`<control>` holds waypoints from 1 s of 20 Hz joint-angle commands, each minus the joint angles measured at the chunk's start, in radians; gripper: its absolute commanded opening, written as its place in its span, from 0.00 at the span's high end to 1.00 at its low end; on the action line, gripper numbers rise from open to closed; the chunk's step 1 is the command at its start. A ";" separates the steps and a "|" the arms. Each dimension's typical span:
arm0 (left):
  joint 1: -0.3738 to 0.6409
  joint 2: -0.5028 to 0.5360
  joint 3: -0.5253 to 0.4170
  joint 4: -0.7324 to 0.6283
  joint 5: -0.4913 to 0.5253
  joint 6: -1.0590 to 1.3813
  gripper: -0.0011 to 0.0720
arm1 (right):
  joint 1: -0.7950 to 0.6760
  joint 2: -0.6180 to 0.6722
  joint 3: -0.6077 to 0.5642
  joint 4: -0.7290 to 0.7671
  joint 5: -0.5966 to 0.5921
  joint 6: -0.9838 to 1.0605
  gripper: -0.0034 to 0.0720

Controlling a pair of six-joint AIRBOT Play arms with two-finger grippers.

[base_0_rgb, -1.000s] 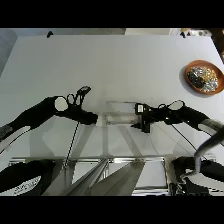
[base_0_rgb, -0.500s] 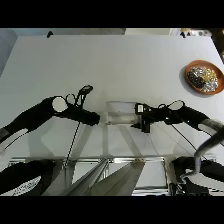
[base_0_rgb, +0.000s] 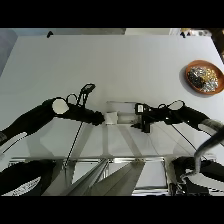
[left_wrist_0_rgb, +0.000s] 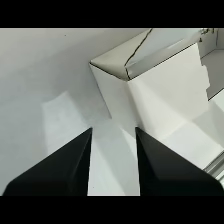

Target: Fold the box and place the chain.

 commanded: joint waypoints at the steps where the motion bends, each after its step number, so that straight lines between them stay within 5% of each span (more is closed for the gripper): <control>1: -0.004 0.002 0.000 -0.024 0.026 0.006 0.54 | 0.000 0.000 0.000 0.000 0.000 0.000 0.42; 18: -0.060 -0.035 0.002 -0.071 0.054 -0.019 0.50 | 0.000 0.000 0.000 0.000 0.000 0.000 0.42; 20: -0.068 -0.047 0.010 -0.068 0.053 -0.039 0.40 | 0.000 0.000 0.000 0.000 0.000 0.000 0.42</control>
